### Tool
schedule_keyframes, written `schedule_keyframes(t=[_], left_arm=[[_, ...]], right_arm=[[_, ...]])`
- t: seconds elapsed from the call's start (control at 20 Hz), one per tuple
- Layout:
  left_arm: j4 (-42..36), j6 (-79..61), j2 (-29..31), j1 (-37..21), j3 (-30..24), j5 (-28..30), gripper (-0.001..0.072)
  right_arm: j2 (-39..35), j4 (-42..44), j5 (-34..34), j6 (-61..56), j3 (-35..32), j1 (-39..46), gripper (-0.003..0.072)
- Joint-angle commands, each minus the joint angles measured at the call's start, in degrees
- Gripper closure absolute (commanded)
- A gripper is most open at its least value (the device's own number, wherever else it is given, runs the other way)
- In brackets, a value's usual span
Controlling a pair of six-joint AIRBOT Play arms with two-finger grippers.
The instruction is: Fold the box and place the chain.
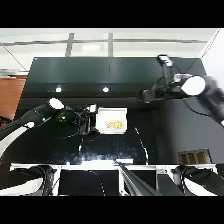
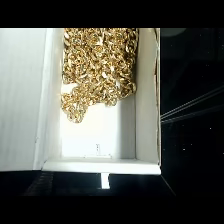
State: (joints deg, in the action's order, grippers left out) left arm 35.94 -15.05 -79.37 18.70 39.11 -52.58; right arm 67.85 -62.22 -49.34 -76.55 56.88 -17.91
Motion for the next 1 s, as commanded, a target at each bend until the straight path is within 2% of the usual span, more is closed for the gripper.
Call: schedule_keyframes(t=[0.0, 0.1, 0.25, 0.4, 0.55, 0.85, 0.9, 0.95], left_arm=[[0.1, 0.0, 0.0, 0.0, 0.0, 0.0, 0.0248], [0.1, 0.0, 0.0, 0.0, 0.0, 0.0, 0.0249], [0.1, 0.0, 0.0, 0.0, 0.0, 0.1, 0.0248], [0.1, 0.0, 0.0, 0.0, 0.0, 0.0, 0.0248], [0.1, 0.0, 0.0, 0.0, 0.0, 0.0, 0.0248], [0.1, 0.0, 0.0, 0.0, 0.0, -0.1, 0.0248], [0.1, 0.0, 0.0, 0.0, 0.0, -0.1, 0.0247], [0.1, 0.0, 0.0, 0.0, 0.0, -0.1, 0.0248]], right_arm=[[7.5, 17.2, 6.4, 16.9, 0.1, -3.8, -0.0011], [9.6, 26.3, 4.1, 30.6, 0.1, -4.2, -0.0011], [9.5, 27.2, -1.8, 49.2, 0.1, -4.4, -0.0011], [9.5, 26.5, -8.1, 59.9, 0.1, -4.6, -0.0011], [9.5, 26.3, -11.8, 60.2, 0.1, -5.5, -0.0011], [9.5, 23.1, -12.6, 59.9, 0.0, -8.6, -0.001], [9.5, 21.4, -13.1, 59.1, 0.0, -9.1, 0.003], [9.5, 19.3, -13.3, 58.3, 0.0, -9.6, 0.003]])
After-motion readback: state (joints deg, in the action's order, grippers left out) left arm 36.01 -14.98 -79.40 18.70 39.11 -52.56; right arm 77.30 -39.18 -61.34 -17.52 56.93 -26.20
